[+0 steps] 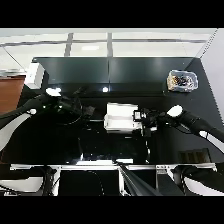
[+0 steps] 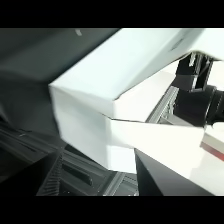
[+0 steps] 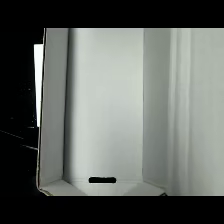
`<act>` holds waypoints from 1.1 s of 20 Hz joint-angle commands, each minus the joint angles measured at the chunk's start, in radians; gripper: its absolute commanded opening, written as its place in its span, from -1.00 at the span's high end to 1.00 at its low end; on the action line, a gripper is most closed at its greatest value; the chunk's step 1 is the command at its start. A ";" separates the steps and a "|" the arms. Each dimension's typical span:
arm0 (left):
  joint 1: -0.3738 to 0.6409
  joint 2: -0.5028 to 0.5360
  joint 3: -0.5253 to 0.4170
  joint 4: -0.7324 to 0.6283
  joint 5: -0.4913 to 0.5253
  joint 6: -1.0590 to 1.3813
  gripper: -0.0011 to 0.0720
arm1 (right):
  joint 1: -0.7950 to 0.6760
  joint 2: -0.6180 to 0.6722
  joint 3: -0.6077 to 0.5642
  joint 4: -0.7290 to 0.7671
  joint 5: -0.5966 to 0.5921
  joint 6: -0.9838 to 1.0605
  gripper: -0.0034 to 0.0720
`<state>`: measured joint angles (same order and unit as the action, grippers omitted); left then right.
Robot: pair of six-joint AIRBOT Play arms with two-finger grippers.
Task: Fold the box and place the chain.
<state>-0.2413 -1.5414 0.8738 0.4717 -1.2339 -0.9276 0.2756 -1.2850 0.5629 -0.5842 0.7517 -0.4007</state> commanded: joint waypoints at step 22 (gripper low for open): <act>-0.475 -0.004 0.294 0.873 0.119 -1.041 0.06 | 0.001 0.000 0.000 0.000 0.000 0.000 0.28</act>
